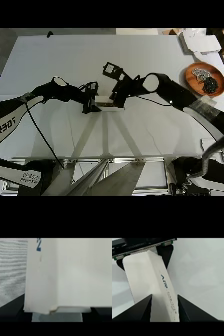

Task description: Fold the box and place the chain.

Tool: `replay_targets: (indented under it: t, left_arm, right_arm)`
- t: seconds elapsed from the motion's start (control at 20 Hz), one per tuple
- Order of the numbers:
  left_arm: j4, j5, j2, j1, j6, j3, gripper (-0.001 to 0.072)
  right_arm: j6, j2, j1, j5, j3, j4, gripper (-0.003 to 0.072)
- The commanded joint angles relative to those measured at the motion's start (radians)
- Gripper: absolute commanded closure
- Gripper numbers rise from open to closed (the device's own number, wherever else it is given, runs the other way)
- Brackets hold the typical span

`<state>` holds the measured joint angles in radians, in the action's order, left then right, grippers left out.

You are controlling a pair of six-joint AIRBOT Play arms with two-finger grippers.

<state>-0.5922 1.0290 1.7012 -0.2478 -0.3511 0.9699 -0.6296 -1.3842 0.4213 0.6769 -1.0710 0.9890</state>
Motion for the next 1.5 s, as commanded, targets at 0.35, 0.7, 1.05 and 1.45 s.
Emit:
replay_targets:
  t: [0.35, 0.7, 1.05, 1.45]
  left_arm:
    - [0.000, 0.000, -0.001, 0.001, 0.000, 0.000, 0.0452]
    - [0.000, 0.000, -0.001, 0.001, 0.000, 0.000, 0.0452]
    - [0.000, 0.000, -0.001, 0.001, 0.000, 0.000, 0.0452]
    - [0.000, 0.000, -0.001, 0.001, 0.000, 0.000, 0.0452]
  right_arm:
    - [0.011, 0.022, 0.065, -0.095, 0.060, 0.010, 0.0327]
    - [0.093, 0.022, 0.070, -0.103, 0.083, 0.014, 0.0275]
    - [0.111, 0.021, 0.070, -0.150, 0.086, 0.107, 0.0277]
    - [0.111, -0.006, 0.070, -0.150, 0.086, 0.110, 0.0315]
